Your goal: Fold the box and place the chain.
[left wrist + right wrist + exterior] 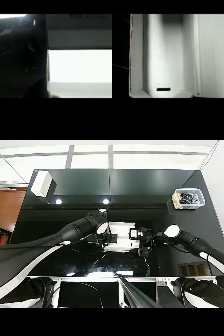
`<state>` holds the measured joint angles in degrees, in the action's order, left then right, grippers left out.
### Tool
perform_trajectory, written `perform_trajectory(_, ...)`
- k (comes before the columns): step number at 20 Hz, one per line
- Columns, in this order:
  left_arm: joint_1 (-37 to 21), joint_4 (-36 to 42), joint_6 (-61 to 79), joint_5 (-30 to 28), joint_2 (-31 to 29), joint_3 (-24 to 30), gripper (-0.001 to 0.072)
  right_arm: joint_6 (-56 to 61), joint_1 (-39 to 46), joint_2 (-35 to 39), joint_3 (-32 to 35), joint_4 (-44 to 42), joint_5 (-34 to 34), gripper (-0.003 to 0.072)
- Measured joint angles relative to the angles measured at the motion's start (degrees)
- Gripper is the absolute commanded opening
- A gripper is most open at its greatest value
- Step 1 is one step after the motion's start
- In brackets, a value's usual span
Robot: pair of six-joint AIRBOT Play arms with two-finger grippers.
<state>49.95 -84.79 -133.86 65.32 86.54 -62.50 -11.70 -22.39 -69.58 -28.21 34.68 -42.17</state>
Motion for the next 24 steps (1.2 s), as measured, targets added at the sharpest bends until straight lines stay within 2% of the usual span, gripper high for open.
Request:
perform_trajectory(6, 0.0, 0.1, 0.0, -0.2, 0.0, 0.0, 0.0026, 2.7, 1.9, 3.8, 0.0, 1.3, -3.5, 0.0625)
perform_trajectory(12, 0.0, 0.0, -0.1, -0.1, 0.0, 0.0, 0.0027, 2.9, 2.4, 7.3, 0.0, 6.1, -5.8, 0.0616)
perform_trajectory(13, 0.0, 0.0, -0.1, -0.1, 0.0, 0.0, 0.0027, 2.7, 2.3, 7.4, 0.0, 6.2, -5.9, 0.0476)
perform_trajectory(16, 0.0, 0.0, -0.1, -0.1, 0.0, 0.0, 0.0027, 1.7, 2.3, 7.6, 0.0, 5.7, -5.8, 0.0472)
perform_trajectory(17, 0.0, 0.0, -0.1, -0.2, 0.0, 0.0, 0.0027, 1.4, 2.3, 7.5, 0.0, 4.9, -5.7, 0.0329)
perform_trajectory(18, 0.0, 0.0, -0.1, -0.1, 0.0, 0.0, 0.0027, 1.2, 2.3, 7.3, 0.0, 4.2, -5.6, 0.0129)
perform_trajectory(19, 0.0, 0.0, -0.1, -0.2, 0.0, 0.0, 0.0027, 1.2, 2.3, 7.2, 0.0, 3.4, -5.6, 0.0097)
perform_trajectory(24, 0.0, 0.0, -0.1, -0.1, 0.0, 0.0, 0.0027, 0.8, 2.3, 6.4, 0.0, -2.3, -5.5, 0.0099)
